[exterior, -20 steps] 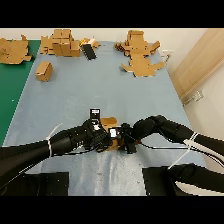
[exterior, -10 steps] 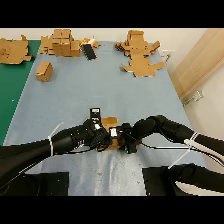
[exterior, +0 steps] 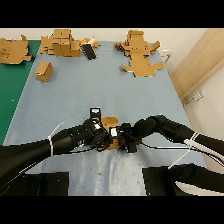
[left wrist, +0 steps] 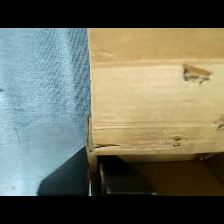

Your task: Fold the box.

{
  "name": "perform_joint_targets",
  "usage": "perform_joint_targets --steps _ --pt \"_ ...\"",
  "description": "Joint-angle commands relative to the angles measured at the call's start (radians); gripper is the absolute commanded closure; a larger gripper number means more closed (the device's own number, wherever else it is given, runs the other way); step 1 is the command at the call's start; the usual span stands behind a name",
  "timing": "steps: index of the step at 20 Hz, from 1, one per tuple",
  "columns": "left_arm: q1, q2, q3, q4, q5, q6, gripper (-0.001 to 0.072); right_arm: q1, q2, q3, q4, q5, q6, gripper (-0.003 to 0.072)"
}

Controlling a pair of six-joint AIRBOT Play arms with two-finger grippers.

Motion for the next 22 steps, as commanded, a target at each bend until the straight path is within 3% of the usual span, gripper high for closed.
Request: perform_joint_targets --steps 1,2,12,17,22 --pt "0.0 0.0 0.001 -0.003 0.017 -0.005 0.0246 0.001 -0.001 0.0 0.002 -0.001 0.002 0.0118" --pt "0.0 0.0 0.001 -0.004 0.014 -0.013 0.0156 0.001 -0.001 0.0 0.002 -0.001 0.001 0.0118" --pt "0.016 0.059 0.011 0.003 -0.045 -0.012 0.0156 0.001 -0.001 0.0 0.002 -0.001 0.001 0.0118" --pt "0.031 0.114 0.011 0.058 -0.141 -0.011 0.0157 0.001 -0.001 0.0 0.002 -0.001 0.002 0.0118" --pt "0.033 0.165 0.011 0.077 -0.146 -0.012 0.0157 0.001 -0.001 0.0 0.002 -0.001 0.002 0.0118"
